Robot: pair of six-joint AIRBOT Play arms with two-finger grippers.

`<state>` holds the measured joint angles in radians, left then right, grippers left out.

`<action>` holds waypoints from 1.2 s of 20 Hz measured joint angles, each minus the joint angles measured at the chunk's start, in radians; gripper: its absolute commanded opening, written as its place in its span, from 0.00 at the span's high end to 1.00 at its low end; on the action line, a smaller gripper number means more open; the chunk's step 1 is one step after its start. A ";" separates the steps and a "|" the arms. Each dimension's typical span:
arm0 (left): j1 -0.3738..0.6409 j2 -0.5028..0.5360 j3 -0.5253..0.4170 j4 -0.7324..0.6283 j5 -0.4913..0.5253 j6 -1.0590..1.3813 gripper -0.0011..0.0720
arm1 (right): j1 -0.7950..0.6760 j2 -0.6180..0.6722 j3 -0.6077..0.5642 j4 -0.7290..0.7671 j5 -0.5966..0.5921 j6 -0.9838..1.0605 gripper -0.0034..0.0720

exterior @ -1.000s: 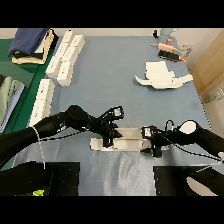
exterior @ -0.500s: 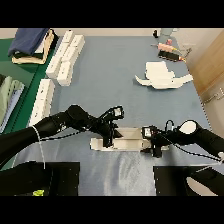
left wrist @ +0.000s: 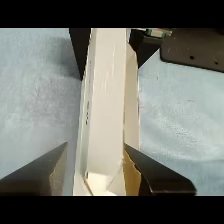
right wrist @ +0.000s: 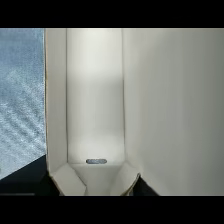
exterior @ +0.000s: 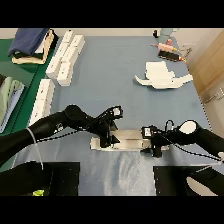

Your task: Fold the box.

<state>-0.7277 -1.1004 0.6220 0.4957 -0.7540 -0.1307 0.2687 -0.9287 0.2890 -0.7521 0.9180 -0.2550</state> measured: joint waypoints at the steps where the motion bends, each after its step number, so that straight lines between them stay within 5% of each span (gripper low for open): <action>1: 0.000 0.025 0.000 0.065 -0.019 -0.077 0.23 | 0.000 0.000 0.000 0.000 0.000 0.000 0.36; 4: 0.016 0.126 0.000 0.311 -0.120 -0.408 0.33 | 0.000 0.000 0.000 0.000 0.000 0.000 0.36; 6: 0.028 0.193 0.000 0.434 -0.201 -0.641 0.96 | 0.000 0.000 0.000 0.000 0.000 0.000 0.36; 11: -0.003 0.255 0.000 0.384 -0.251 -0.975 0.96 | 0.000 0.000 0.000 0.000 0.000 0.000 0.36; 18: -0.039 0.087 0.042 0.012 -0.009 -1.125 0.96 | 0.000 0.000 0.000 0.000 0.000 0.000 0.36; 24: -0.003 -0.041 0.084 -0.101 0.138 -1.210 0.96 | 0.000 0.000 0.000 0.000 0.000 0.002 0.36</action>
<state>-0.7311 -1.1412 0.7063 0.3950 -0.6159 -1.3411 0.2687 -0.9287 0.2890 -0.7521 0.9180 -0.2531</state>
